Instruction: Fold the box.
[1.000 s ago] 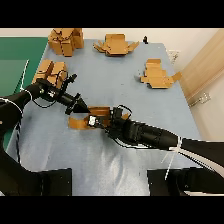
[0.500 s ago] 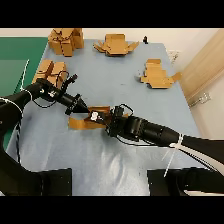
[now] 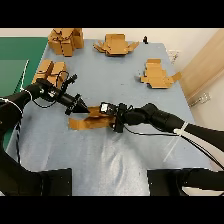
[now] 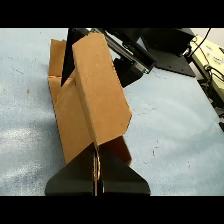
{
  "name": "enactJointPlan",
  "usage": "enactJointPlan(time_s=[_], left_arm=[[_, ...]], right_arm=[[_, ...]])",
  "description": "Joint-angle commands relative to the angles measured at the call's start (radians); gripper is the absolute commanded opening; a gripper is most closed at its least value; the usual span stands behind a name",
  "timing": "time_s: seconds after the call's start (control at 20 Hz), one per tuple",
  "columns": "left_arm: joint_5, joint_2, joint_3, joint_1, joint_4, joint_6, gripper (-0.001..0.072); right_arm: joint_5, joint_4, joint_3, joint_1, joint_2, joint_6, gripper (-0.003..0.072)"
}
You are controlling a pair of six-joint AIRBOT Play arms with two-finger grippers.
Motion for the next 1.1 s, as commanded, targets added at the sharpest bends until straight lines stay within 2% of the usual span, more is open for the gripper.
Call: enactJointPlan(time_s=[0.0, 0.2, 0.85, 0.95, 1.05], left_arm=[[0.000, 0.001, 0.000, 0.000, 0.000, 0.000, 0.0015], [0.003, 0.000, 0.000, 0.000, 0.003, 0.000, 0.0016], [0.017, 0.001, 0.000, 0.000, 0.003, 0.000, 0.0017], [0.014, 0.001, 0.000, 0.000, 0.003, 0.000, 0.0017], [0.013, 0.001, 0.000, 0.000, 0.003, 0.000, 0.0018]], right_arm=[[-0.107, 0.257, 0.039, -0.047, -0.054, -0.319, 0.0587], [-0.114, 0.259, 0.082, -0.045, -0.106, -0.351, 0.0587], [-0.121, 0.257, 0.082, -0.045, -0.143, -0.350, 0.0581], [-0.120, 0.257, 0.082, -0.046, -0.143, -0.345, 0.0486], [-0.120, 0.258, 0.082, -0.047, -0.143, -0.331, 0.0472]])
